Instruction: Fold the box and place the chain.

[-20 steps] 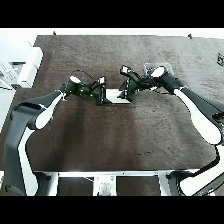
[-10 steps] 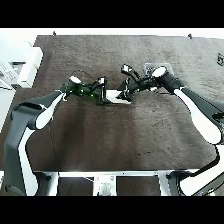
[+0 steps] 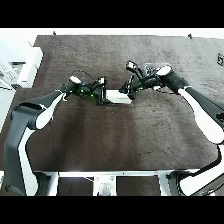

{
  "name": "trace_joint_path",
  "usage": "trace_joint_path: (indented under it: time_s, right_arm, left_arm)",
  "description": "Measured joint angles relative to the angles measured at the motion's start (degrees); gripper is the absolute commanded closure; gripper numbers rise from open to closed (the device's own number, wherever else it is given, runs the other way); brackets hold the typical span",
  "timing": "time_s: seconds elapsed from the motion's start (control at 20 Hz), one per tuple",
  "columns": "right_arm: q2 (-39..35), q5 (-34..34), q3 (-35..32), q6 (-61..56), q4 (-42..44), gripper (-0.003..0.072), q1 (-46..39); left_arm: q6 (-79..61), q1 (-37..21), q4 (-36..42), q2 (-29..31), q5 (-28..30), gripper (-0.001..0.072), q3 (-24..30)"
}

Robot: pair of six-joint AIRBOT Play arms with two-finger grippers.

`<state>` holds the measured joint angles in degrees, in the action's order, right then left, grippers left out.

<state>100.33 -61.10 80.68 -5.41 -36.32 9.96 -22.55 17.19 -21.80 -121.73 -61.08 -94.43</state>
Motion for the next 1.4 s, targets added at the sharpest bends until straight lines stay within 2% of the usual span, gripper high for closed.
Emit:
trace_joint_path:
  time_s: [0.45,0.65,0.75,1.05,1.2,1.4]
  right_arm:
    - [1.6,0.26,-5.22,-0.87,1.66,0.0671,-0.09]
    - [-0.76,-1.07,-5.86,0.46,4.79,0.0671,-0.76]
    - [-3.87,-0.61,-5.77,1.36,9.38,0.0671,-1.31]
    - [-18.18,-0.81,-8.24,-0.83,13.57,0.0672,-2.01]
    - [-27.8,1.31,-15.08,-4.44,13.94,0.0671,-3.69]
    - [-39.76,5.77,-27.47,-6.56,14.21,0.0671,-6.93]
  left_arm:
    - [-0.07,0.0,-0.13,0.0,-0.11,0.0231,0.0]
    - [0.17,0.0,0.07,0.0,0.0,0.023,0.0]
    - [0.17,0.0,0.09,0.0,0.11,0.0231,0.0]
    - [0.13,-0.02,0.07,0.0,0.07,0.023,0.0]
    - [0.07,0.0,0.04,0.0,0.04,0.0231,0.0]
    - [0.02,-0.02,0.35,0.0,0.0,0.023,0.0]
